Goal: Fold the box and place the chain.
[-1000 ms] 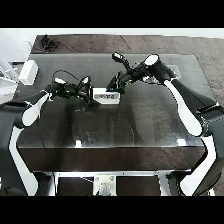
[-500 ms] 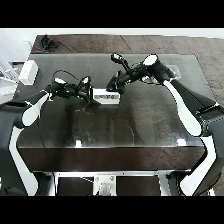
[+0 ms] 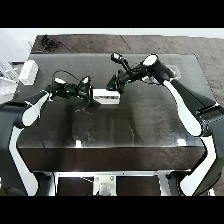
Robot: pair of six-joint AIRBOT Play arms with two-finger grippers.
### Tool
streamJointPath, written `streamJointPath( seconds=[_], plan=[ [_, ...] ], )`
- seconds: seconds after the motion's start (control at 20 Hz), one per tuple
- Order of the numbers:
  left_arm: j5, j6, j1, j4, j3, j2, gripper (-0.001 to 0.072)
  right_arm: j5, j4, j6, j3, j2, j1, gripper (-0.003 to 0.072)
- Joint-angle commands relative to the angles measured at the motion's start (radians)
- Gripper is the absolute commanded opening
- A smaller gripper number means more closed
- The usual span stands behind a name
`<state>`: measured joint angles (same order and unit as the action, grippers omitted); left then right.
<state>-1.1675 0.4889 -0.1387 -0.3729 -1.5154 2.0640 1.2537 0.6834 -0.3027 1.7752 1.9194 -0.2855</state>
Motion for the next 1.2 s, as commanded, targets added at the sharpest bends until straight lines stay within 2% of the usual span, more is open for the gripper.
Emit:
streamJointPath(
  seconds=[0.0,0.5,0.85,1.15],
  plan=[
    [0.000,0.000,0.000,0.000,0.000,0.000,0.0355,0.048,0.017,-0.003,0.001,0.000,0.000,0.0283],
    [0.000,0.000,0.000,0.000,0.000,0.000,0.0355,0.040,0.017,0.001,0.001,0.025,-0.003,0.0282],
    [0.000,-0.001,0.000,0.000,0.000,0.000,0.0355,-0.033,-0.003,0.001,0.014,0.025,-0.002,0.0281],
    [0.000,-0.001,0.000,0.000,0.000,0.000,0.0355,-0.034,-0.010,0.002,0.013,0.025,-0.002,0.0281]
  ],
)
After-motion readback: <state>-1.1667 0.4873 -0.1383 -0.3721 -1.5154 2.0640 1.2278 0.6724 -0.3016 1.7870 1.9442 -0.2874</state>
